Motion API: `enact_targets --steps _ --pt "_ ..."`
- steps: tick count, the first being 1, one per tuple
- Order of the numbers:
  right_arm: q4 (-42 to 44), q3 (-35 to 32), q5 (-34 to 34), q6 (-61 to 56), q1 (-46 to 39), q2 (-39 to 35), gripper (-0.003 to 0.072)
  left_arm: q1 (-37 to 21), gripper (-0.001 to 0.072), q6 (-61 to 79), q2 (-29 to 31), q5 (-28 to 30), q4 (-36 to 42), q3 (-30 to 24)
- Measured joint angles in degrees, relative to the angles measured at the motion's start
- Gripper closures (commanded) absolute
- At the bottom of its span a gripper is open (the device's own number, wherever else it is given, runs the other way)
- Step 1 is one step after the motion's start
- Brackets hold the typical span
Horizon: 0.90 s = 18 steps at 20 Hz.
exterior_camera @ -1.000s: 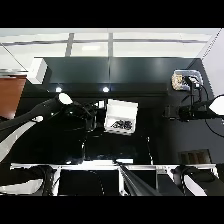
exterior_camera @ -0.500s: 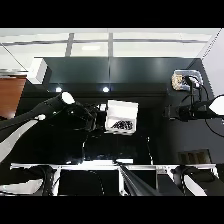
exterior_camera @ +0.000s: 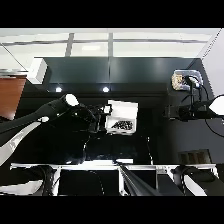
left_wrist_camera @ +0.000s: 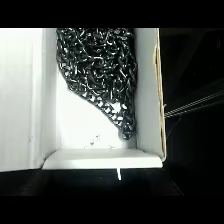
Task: Fold the box and place the chain.
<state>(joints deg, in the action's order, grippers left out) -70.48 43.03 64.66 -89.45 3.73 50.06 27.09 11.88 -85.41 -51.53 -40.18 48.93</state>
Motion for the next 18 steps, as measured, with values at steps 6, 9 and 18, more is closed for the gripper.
enact_targets --steps 6,9,18 --pt "0.02 0.0 -0.52 0.79 0.02 0.07 0.0241 0.59 0.0314 -0.28 0.0 0.0 0.94 0.0" --pt "0.5 0.0 -2.6 2.95 1.18 1.53 0.0237 0.68 0.0314 -2.82 0.0 1.31 1.66 0.0" --pt "17.59 10.91 -18.45 16.61 3.26 22.75 -0.0015 0.7 0.0314 -6.27 0.0 2.91 1.92 0.0"
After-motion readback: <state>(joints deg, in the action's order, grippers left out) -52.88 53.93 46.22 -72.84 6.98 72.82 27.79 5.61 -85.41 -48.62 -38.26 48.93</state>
